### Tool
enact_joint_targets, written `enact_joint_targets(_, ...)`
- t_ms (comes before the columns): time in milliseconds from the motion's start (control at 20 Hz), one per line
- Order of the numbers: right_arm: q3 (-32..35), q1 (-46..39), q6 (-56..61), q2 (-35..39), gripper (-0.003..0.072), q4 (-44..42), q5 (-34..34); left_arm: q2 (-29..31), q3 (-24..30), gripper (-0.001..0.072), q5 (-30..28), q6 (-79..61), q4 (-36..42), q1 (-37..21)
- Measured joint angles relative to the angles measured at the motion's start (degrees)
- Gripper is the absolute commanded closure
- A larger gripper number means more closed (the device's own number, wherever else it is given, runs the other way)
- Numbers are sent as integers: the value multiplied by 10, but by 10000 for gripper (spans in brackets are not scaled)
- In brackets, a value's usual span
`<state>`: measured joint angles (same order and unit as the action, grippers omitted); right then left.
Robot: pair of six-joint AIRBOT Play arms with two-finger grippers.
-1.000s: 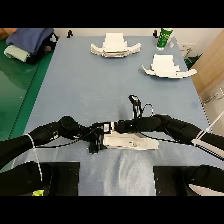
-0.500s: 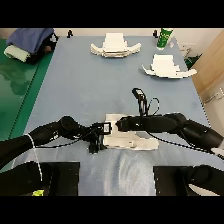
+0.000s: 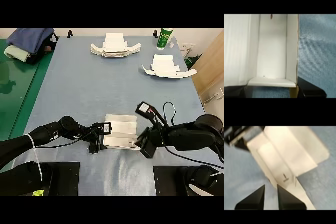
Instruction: Fold the box.
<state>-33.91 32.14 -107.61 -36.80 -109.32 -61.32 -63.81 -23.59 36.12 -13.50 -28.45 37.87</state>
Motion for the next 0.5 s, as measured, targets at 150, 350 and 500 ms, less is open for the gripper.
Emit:
enact_joint_targets(150, 13, 0, -84, 9, 91, 46, -39, 0, 0, 189, 0, 0, 0, 0)
enact_joint_targets(350, 44, 0, -174, 1, 10, 113, -15, 0, 0, 190, 0, 0, 0, 0)
enact_joint_targets(500, 73, 0, -219, -13, 10, 130, 49, 0, 0, 190, 0, 0, 0, 0)
